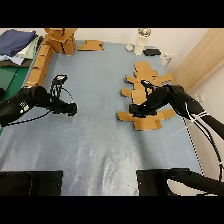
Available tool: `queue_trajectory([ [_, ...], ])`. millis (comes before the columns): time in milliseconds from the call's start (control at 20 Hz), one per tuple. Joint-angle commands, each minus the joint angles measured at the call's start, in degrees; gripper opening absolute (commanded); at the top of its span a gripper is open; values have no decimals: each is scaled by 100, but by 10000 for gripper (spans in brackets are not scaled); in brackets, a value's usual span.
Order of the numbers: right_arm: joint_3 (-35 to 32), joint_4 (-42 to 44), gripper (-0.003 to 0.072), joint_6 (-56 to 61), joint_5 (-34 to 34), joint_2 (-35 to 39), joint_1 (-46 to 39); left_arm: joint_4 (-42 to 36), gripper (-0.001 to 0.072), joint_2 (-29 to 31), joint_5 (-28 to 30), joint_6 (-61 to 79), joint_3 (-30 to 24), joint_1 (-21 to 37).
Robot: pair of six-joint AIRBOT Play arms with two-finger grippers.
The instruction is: Fold the box.
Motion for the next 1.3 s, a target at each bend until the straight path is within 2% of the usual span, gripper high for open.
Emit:
queue_trajectory([
  [0,-4,9,2,2,42,-4,9,2,537,4,2,2,-2,0],
  [150,4,15,20,2,44,-4,7,2,537,4,2,2,-2,2],
  [200,24,-59,150,7,55,-4,-22,2,537,4,2,2,-2,2],
  [250,79,-297,177,164,33,-4,-83,2,537,4,2,2,-2,2],
  [400,439,-1589,179,702,-350,-4,-750,2,537,4,2,2,-2,2],
  [450,562,-1971,266,699,-439,-4,-1110,2,537,4,2,2,-2,2],
  [500,662,-2371,420,684,-422,-4,-1561,2,537,4,2,2,-2,2],
  [600,822,-2590,440,289,-332,-39,-2455,0,537,4,15,2,-2,0],
  [700,883,-2035,441,-472,-245,-181,-3254,-63,537,4,15,0,-2,0],
  [900,883,-4,441,-2321,-118,-820,-4356,-138,537,4,216,0,-2,0],
  [1000,883,289,441,-2820,103,-1119,-4538,-229,537,4,315,0,-2,-2],
  [1150,883,833,440,-3829,-94,-1523,-4548,-656,537,4,315,0,-2,-2],
  [1250,883,1056,440,-4057,-122,-1773,-4548,-684,537,4,317,0,-2,-2],
])
